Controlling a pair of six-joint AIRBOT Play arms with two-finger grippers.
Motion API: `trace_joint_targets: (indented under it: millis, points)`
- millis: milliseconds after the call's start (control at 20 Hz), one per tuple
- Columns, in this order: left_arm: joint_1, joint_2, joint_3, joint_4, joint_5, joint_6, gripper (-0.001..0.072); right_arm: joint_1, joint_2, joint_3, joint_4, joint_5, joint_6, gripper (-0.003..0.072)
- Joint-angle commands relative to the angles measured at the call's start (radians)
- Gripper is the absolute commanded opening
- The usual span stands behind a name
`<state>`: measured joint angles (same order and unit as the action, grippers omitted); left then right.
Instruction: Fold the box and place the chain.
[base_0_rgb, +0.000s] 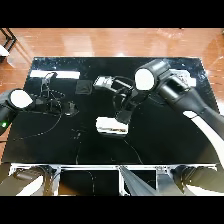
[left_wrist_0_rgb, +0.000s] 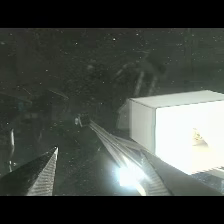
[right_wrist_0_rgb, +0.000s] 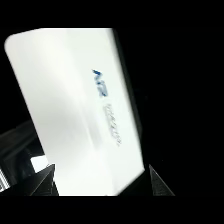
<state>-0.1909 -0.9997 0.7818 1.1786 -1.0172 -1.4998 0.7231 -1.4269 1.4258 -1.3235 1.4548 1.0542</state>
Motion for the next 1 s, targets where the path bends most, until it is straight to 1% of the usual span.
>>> trace_joint_targets:
  millis: [0, 150, 450, 650, 950]
  points:
    - [0.003, 0.0, 0.0, 0.024, 0.0, 0.0, 0.0626, 0.021, -0.07, -0.008, 0.055, -0.016, -0.076, 0.0716]
    - [0.016, 0.0, 0.0, 0.022, 0.0, 0.0, 0.0626, 0.015, -0.1, -0.008, 0.056, -0.019, -0.079, 0.0716]
    - [0.027, 0.0, 0.0, 0.022, -0.001, 0.0, 0.0626, 0.016, -0.101, -0.008, 0.094, 0.0, -0.087, 0.0716]
    - [0.027, 0.0, 0.0, 0.022, -0.005, 0.0, 0.0626, 0.016, -0.101, -0.008, 0.099, 0.019, -0.087, 0.0715]
    - [0.027, 0.0, 0.0, 0.022, -0.008, 0.0, 0.0626, 0.016, -0.101, -0.008, 0.096, 0.014, -0.09, 0.0715]
